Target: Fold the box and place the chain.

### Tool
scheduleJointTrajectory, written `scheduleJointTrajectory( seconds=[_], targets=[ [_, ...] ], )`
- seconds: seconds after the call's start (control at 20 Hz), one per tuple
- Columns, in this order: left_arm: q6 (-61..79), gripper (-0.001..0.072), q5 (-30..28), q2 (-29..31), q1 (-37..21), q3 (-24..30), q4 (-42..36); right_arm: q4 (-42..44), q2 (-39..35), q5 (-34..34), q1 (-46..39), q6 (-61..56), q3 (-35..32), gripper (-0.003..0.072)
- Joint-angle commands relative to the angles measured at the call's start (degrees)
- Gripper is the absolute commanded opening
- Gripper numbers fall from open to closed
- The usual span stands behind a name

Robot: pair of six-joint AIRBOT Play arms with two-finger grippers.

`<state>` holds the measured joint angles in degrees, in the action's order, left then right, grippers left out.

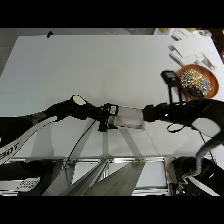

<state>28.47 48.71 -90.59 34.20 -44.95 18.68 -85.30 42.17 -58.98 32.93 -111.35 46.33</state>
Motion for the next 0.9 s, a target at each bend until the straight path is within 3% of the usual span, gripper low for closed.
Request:
scheduleJointTrajectory(
  seconds=[0.0, 0.25, 0.55, 0.85],
  targets=[
    [0.00, 0.0038, -0.02, 0.00, -0.04, -0.04, 0.00, 0.02, -0.96, -3.19, -6.38, 9.20, 9.57, 0.0358],
    [0.00, 0.0038, -0.02, 0.00, -0.04, -0.04, 0.00, 0.02, 7.34, -7.15, -20.65, 17.99, 17.70, 0.0358],
    [0.00, 0.0038, -0.02, -0.02, -0.04, -0.04, 0.00, -0.20, 17.68, -7.87, -35.98, 21.92, 17.79, 0.0358],
    [0.00, 0.0038, -0.02, 0.00, -0.04, -0.04, 0.00, -2.54, 24.50, -3.15, -43.69, 23.74, 17.77, 0.0357]
  ],
)
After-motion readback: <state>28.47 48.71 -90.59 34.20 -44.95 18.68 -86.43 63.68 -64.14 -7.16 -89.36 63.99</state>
